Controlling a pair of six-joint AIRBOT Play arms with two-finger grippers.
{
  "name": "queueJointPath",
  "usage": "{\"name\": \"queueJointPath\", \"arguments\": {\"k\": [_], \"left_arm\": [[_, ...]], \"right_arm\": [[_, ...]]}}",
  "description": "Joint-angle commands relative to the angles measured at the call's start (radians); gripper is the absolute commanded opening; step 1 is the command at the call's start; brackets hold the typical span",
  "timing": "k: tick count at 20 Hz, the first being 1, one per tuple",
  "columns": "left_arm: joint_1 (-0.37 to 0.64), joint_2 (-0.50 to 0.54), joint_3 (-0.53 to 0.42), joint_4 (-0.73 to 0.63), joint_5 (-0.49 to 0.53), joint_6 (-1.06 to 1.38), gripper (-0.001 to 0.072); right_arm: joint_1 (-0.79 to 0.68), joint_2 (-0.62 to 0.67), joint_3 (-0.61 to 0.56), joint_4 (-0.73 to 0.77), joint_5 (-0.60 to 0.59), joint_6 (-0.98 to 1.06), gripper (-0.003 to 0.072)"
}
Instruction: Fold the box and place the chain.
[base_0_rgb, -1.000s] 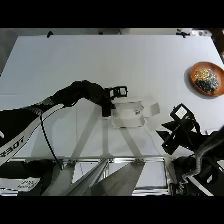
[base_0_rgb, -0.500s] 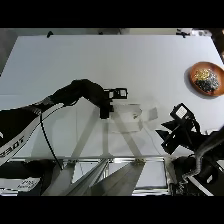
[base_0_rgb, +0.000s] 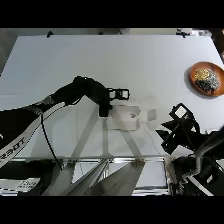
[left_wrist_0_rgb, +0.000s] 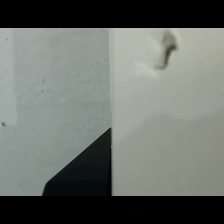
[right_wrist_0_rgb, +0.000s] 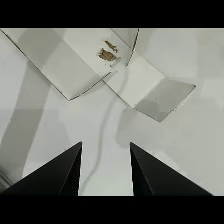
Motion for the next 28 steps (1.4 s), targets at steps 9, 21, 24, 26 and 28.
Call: {"name": "queueJointPath", "arguments": {"k": [9, 21, 24, 26, 28], "left_arm": [[-0.008, -0.004, 0.002, -0.015, -0.056, -0.04, 0.0012], [-0.009, -0.004, 0.002, -0.015, -0.056, -0.041, 0.0016], [-0.009, -0.004, 0.002, -0.015, -0.057, -0.042, 0.0016], [-0.009, -0.004, 0.002, -0.015, -0.056, -0.042, 0.0016], [-0.009, -0.004, 0.002, -0.015, -0.056, -0.042, 0.0016]], "right_arm": [[0.0, -0.001, 0.0, 0.0, 0.001, 0.0, 0.0339], [0.0, -0.001, 0.0, 0.0, 0.001, 0.0, 0.0339], [0.0, -0.001, 0.0, 0.001, 0.001, -0.02, 0.0337], [0.0, -0.014, 0.0, 0.0, 0.01, -0.147, 0.0336], [0.0, -0.048, 0.0, 0.002, 0.008, -0.248, 0.0337]]}}
